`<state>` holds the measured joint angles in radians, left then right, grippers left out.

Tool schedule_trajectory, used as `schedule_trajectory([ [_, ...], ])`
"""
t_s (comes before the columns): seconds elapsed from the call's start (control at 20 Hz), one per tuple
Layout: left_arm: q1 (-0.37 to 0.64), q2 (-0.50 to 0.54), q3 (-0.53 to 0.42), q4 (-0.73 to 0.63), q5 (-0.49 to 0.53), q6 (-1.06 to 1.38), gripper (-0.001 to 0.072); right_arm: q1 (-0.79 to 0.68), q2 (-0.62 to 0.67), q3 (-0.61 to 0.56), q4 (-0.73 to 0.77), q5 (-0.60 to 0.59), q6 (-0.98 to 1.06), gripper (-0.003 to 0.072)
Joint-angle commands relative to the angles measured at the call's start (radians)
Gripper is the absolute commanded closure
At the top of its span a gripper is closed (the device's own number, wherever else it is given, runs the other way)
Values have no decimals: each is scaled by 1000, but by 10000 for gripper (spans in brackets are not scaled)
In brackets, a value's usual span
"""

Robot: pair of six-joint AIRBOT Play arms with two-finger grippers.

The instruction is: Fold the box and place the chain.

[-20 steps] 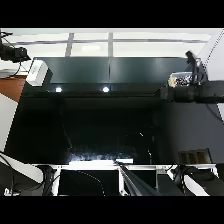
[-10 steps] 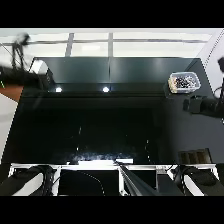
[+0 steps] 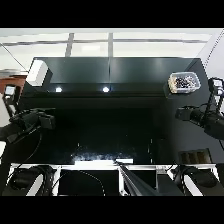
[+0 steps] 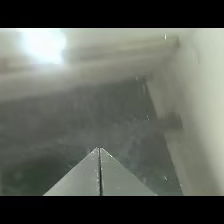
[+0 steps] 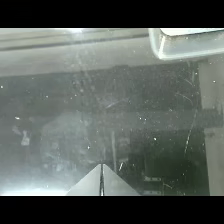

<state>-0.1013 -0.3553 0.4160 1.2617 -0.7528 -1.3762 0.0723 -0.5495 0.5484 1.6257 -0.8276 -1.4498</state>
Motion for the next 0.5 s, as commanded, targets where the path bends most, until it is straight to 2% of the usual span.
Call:
schedule_trajectory([
  [0.0,15,42,-30,6,-35,-38,685,0,3,-13,-4,23,2,664],
  [0.2,14,-8,-30,-2,-85,-42,684,0,3,-13,-4,23,2,665],
  [0.45,14,-12,-30,-9,-100,-42,683,0,3,-13,-4,23,2,665],
])
